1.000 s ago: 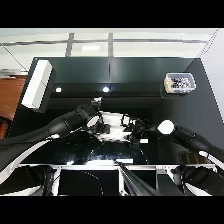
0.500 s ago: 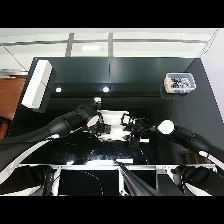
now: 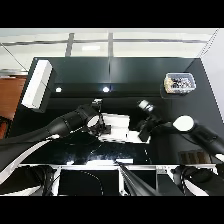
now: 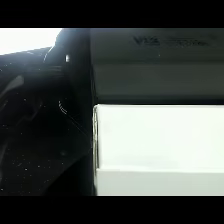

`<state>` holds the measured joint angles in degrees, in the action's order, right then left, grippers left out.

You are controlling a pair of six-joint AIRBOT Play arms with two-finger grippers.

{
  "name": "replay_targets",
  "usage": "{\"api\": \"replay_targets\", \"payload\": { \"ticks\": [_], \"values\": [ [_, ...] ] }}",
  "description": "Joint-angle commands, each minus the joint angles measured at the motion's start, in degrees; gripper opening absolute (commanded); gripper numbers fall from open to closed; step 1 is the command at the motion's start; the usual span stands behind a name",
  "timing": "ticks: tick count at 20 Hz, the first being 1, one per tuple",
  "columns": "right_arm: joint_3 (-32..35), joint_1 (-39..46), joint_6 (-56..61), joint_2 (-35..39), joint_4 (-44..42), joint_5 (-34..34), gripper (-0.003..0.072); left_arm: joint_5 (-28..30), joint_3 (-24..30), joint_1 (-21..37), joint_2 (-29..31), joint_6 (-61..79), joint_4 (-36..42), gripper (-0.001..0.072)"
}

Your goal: Fold the box and place the chain.

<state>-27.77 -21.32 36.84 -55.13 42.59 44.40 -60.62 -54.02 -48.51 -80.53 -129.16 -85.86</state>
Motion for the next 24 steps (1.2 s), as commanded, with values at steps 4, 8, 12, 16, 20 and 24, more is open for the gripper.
{"api": "replay_targets", "payload": {
  "ticks": [4, 8, 12, 16, 20, 24],
  "values": [
    [0.42, 31.26, 40.02, 3.85, 9.33, 18.47, 0.002, 0.11, -0.02, 0.02, -0.02, -0.07, -0.22, 0.003],
    [2.75, 35.69, 44.92, 1.14, 10.38, 22.34, 0.002, 0.15, -0.02, 0.02, -0.02, -0.07, -0.22, 0.003],
    [5.31, 27.82, 41.09, -7.78, 2.54, 22.58, 0.002, 0.13, -0.02, 0.04, -0.02, -0.07, -0.24, 0.003],
    [5.25, 20.83, 28.85, -14.67, -13.84, 16.98, 0.002, 0.13, -0.02, 0.02, -0.02, -0.07, -0.24, 0.003],
    [3.85, 17.59, 14.19, -15.13, -24.57, 21.18, 0.0021, 0.13, -0.02, 0.02, -0.02, -0.07, -0.24, 0.003],
    [3.41, 16.72, 14.36, -15.13, -22.82, 22.14, 0.0501, 0.13, -0.02, 0.02, -0.02, -0.07, -0.24, 0.003]
  ]
}}
